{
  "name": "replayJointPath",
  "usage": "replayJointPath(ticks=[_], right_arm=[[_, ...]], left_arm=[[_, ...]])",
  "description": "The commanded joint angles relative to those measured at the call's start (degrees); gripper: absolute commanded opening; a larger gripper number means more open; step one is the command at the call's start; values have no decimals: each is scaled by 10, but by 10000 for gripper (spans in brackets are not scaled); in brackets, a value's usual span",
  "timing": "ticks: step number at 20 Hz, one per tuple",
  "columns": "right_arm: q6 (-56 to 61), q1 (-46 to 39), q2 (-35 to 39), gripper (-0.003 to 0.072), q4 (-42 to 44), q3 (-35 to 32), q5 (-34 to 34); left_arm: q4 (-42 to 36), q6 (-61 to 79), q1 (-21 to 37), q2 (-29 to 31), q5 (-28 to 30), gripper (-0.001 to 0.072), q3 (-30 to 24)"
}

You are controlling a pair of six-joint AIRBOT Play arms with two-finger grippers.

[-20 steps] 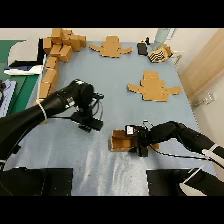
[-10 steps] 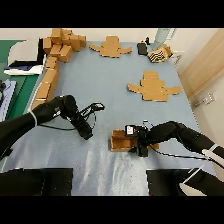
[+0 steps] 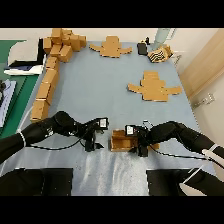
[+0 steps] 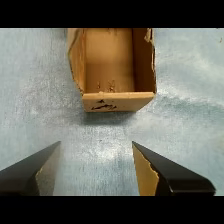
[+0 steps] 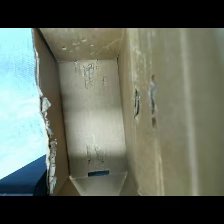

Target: Fold the box.

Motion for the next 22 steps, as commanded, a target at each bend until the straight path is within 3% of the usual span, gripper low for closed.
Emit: replayJointPath(ticks=[1,6,22], right_arm=[[0,0,0,586,0,1,0],[0,0,0,586,0,1,0],[0,0,0,586,0,1,0]], left_arm=[[-47,44,-38,-9,61,693,-18],[-108,40,-89,-18,103,693,-18],[-115,38,-96,-32,118,692,-19]])
